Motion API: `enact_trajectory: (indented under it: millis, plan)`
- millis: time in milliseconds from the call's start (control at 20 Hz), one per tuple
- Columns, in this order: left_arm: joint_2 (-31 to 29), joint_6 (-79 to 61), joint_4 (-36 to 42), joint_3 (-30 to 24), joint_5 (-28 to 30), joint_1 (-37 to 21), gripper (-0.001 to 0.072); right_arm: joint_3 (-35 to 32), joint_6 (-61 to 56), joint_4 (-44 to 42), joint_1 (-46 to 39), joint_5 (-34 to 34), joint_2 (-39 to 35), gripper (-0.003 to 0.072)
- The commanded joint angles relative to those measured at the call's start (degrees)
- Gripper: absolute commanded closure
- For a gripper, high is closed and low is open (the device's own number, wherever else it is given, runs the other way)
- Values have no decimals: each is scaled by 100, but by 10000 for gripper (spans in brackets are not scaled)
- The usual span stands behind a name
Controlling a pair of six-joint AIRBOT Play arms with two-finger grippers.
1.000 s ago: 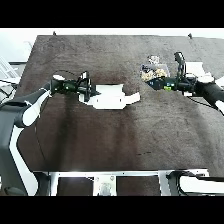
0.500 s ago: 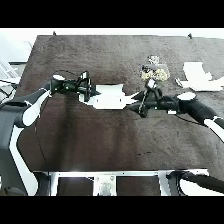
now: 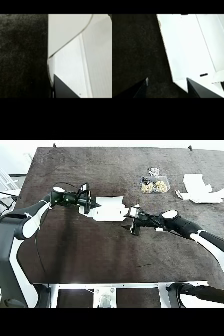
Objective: Fold the box and place the chain.
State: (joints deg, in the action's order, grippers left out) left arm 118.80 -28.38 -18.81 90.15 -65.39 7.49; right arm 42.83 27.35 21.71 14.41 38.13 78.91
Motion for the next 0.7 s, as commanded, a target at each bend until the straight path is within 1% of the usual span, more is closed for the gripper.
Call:
enact_trajectory:
  millis: [0,150,400,650]
  plan:
    - [-4,0,0,0,0,-4,688,22,186,-103,125,-542,127,106]
    - [-4,0,2,0,0,-4,689,170,184,-474,122,-621,343,106]
    - [-4,0,0,0,0,-4,689,435,188,-479,120,-721,717,106]
    - [-4,0,0,0,0,-4,689,710,184,-481,109,-728,726,107]
